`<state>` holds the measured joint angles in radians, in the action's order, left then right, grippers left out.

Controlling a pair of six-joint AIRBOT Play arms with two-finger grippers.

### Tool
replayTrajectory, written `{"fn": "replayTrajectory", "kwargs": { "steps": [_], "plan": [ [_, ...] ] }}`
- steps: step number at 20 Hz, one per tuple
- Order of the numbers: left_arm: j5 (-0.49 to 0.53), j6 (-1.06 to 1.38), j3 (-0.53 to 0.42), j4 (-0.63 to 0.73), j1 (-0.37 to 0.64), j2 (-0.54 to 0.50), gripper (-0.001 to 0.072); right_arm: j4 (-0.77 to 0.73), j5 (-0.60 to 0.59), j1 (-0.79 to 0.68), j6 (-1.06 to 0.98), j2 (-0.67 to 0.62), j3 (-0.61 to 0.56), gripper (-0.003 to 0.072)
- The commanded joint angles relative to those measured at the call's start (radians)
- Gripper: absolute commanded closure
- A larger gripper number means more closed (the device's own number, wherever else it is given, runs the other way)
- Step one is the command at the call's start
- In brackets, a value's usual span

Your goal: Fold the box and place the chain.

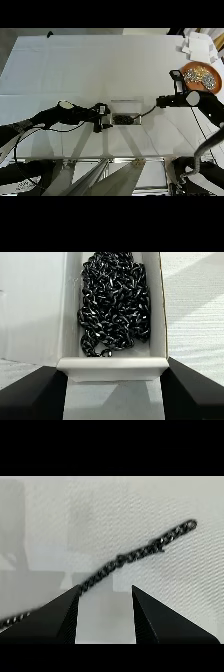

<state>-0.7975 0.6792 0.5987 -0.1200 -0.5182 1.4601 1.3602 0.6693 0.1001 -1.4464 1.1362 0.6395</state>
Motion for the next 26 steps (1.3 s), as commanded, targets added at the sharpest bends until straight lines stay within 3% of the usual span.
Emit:
{"fn": "replayTrajectory", "kwargs": {
  "steps": [1, 8, 12, 15, 19, 23, 26],
  "plan": [
    [0.0, 0.0, 0.0, 0.0, 0.0, 0.0, 0.0639, 0.001, -0.074, -0.001, -0.046, 0.042, -0.001, 0.0354],
    [0.0, 0.0, 0.0, 0.0, -0.001, 0.0, 0.0639, -0.003, -0.076, 0.0, -0.047, 0.122, -0.001, 0.0372],
    [0.0, 0.0, 0.0, 0.0, -0.001, 0.0, 0.0639, -0.003, -0.061, 0.0, -0.046, 0.125, -0.001, 0.0667],
    [0.0, 0.0, 0.0, 0.0, 0.0, 0.0, 0.0639, -0.003, -0.046, 0.0, -0.04, 0.106, -0.001, 0.0672],
    [0.0, 0.0, 0.0, 0.0, -0.001, 0.0, 0.0639, -0.002, -0.027, 0.0, -0.036, -0.021, -0.001, 0.0673],
    [0.0, 0.0, 0.0, 0.0, -0.001, 0.0, 0.0639, -0.026, 0.097, 0.0, -0.008, -0.202, -0.001, 0.0672],
    [0.0, 0.0, 0.0, 0.0, 0.0, 0.0, 0.0639, -0.142, 0.198, 0.0, 0.093, -0.364, -0.001, 0.0672]
  ]
}}
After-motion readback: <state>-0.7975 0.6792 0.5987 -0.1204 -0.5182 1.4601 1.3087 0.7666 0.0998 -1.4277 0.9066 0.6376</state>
